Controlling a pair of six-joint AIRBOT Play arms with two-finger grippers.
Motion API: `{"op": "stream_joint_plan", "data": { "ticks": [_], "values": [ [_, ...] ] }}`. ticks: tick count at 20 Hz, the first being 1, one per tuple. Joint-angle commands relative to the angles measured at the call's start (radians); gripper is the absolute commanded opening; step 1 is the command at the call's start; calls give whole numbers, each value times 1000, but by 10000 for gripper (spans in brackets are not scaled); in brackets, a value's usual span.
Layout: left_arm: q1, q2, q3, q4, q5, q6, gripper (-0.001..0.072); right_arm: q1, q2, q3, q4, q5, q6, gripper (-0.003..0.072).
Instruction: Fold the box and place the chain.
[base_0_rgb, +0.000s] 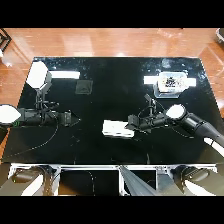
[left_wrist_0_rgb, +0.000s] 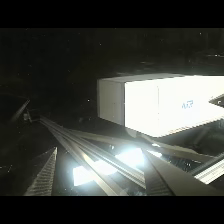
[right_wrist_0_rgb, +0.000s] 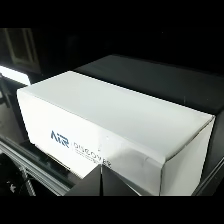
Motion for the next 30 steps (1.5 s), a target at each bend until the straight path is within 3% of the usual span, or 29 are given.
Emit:
{"op": "stream_joint_plan", "data": {
  "ticks": [1, 5, 7, 11, 14, 16, 19, 21, 26, 28, 30],
  "values": [
    [1, 1, -1, 0, 5, 1, 621, 0, 0, 2, 53, 15, -19, 16],
    [1, 1, 15, -53, 21, 68, 622, -55, 63, 20, 329, 118, -234, 16],
    [0, 0, 23, -90, 26, 116, 622, -138, 137, 20, 357, 159, -251, 16],
    [-79, -59, 47, -187, -5, 374, 622, -383, 274, 20, 139, 268, -242, 16],
    [-260, -209, 181, -21, -1, 461, 627, -517, 313, 19, -180, 317, -162, 16],
    [-398, -312, 289, 102, 25, 586, 629, -546, 313, 19, -282, 348, -148, 16],
    [-540, -434, 391, 129, 78, 778, 626, -545, 313, 18, -293, 348, -148, 16],
    [-586, -485, 396, 136, 144, 888, 626, -545, 313, 18, -295, 327, -149, 16],
    [-599, -527, 396, 132, 149, 1057, 620, -545, 313, 18, -296, 309, -149, 16],
    [-595, -530, 396, 105, 149, 1068, 557, -545, 313, 18, -296, 297, -149, 16],
    [-591, -536, 396, 74, 155, 1093, 595, -545, 313, 18, -296, 286, -149, 16]
  ]
}}
